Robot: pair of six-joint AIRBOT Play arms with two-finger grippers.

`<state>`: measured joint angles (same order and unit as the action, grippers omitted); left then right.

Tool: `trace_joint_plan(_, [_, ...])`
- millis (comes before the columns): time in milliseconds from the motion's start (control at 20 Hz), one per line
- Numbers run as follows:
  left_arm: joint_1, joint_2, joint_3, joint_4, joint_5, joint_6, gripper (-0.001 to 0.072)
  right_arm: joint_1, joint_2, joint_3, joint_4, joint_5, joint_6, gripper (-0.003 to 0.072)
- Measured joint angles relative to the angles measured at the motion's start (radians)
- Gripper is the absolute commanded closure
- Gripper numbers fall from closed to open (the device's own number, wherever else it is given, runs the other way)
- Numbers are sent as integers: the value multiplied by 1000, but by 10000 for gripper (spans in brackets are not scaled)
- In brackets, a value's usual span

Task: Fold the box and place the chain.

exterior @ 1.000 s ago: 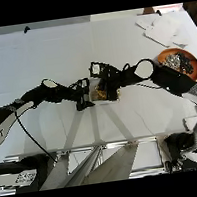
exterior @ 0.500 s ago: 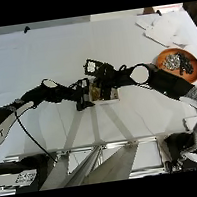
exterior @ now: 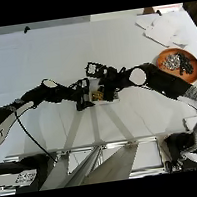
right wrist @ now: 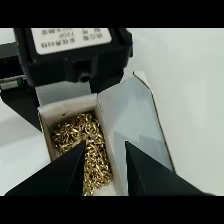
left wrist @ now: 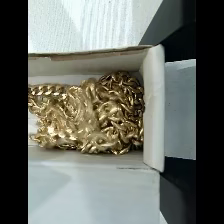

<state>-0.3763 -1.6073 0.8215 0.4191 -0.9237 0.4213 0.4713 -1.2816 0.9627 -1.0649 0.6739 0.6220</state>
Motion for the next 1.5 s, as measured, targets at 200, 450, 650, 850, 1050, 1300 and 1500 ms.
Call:
trace_joint_plan(200, [0, 0, 0, 0, 0, 0, 418, -13, 23, 33, -13, 55, 18, 421])
trace_joint_plan(450, [0, 0, 0, 0, 0, 0, 418, -82, 24, 174, -31, 135, 114, 512])
trace_joint_plan(650, [0, 0, 0, 0, 0, 0, 418, -157, -31, 233, -35, 147, 148, 507])
trace_joint_plan(850, [0, 0, 0, 0, 0, 0, 418, -195, -116, 249, -13, 210, 159, 443])
trace_joint_plan(1050, [0, 0, 0, 0, 0, 0, 418, -186, -158, 254, 42, 280, 94, 416])
trace_joint_plan(1300, [0, 0, 0, 0, 0, 0, 418, -158, -171, 244, 71, 336, 31, 389])
trace_joint_plan(1500, [0, 0, 0, 0, 0, 0, 418, -122, -161, 211, 78, 344, -21, 369])
